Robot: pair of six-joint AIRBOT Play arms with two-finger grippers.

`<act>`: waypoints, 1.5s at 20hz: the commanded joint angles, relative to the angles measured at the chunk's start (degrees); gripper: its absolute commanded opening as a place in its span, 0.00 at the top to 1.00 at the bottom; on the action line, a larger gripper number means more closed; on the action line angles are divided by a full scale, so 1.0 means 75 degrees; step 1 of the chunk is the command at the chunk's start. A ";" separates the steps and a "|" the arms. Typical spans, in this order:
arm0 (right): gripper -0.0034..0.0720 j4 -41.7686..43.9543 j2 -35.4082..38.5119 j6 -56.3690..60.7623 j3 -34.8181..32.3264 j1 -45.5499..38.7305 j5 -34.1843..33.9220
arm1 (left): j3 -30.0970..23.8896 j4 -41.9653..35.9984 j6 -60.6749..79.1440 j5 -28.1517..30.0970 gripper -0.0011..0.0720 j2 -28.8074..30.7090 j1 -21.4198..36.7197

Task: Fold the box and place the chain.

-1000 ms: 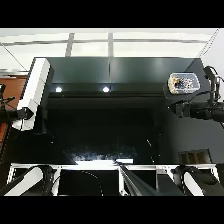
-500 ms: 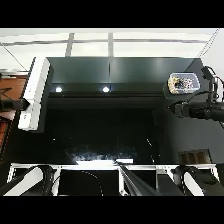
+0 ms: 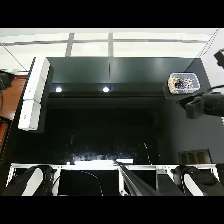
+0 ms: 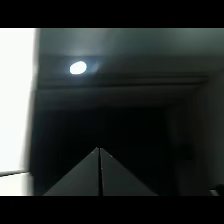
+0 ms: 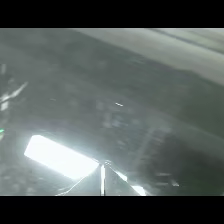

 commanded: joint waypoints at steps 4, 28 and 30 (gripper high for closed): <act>0.95 -0.0758 0.2465 0.0493 -0.2363 0.0472 -0.2908 | -0.3246 -0.0149 -0.0248 0.1195 0.95 0.3395 -0.2092; 0.94 -0.0825 0.2527 0.0487 -0.4162 0.0475 -0.3503 | -0.4462 0.0627 -0.0667 0.1279 0.95 0.4508 -0.2358; 0.94 -0.0825 0.2527 0.0487 -0.4162 0.0475 -0.3503 | -0.4462 0.0627 -0.0667 0.1279 0.95 0.4508 -0.2358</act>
